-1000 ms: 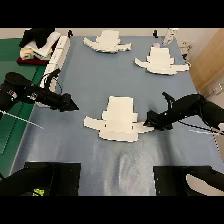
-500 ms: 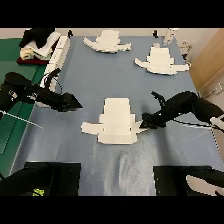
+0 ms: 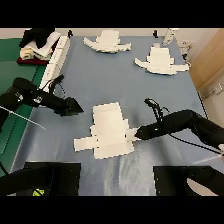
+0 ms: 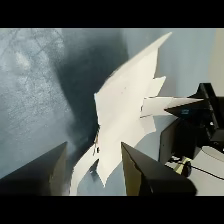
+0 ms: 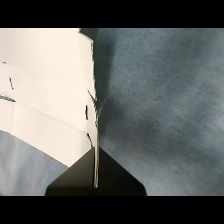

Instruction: Fold the box.

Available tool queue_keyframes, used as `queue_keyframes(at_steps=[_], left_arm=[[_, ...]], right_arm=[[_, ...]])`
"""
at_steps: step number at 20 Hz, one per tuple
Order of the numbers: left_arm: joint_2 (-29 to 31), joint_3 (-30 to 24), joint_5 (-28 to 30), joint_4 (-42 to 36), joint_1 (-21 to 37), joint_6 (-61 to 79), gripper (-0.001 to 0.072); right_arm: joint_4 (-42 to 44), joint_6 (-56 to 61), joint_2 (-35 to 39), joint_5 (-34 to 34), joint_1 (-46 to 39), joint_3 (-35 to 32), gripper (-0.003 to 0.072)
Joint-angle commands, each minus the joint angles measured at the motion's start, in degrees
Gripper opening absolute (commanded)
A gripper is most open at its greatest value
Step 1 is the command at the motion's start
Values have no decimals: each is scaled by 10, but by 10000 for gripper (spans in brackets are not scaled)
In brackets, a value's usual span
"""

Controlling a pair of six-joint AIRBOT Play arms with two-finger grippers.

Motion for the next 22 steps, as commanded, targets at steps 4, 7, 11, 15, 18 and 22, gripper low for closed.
queue_keyframes(at_steps=[4,7,11,15,18,22], left_arm=[[-99,-42,12,-115,-25,104,420],[-154,-28,51,-162,-73,141,403],[-221,33,48,-168,-116,147,403],[-240,58,-14,-168,-123,189,402],[-240,59,-52,-155,-124,213,401],[-240,60,-57,-131,-124,223,218]], right_arm=[[-1,13,33,29,15,-19,0],[-1,14,33,26,15,-19,0],[-2,18,33,23,15,-19,0],[-6,18,33,21,15,-19,0],[-7,18,33,21,15,-19,0],[-8,18,33,19,15,-19,0]])
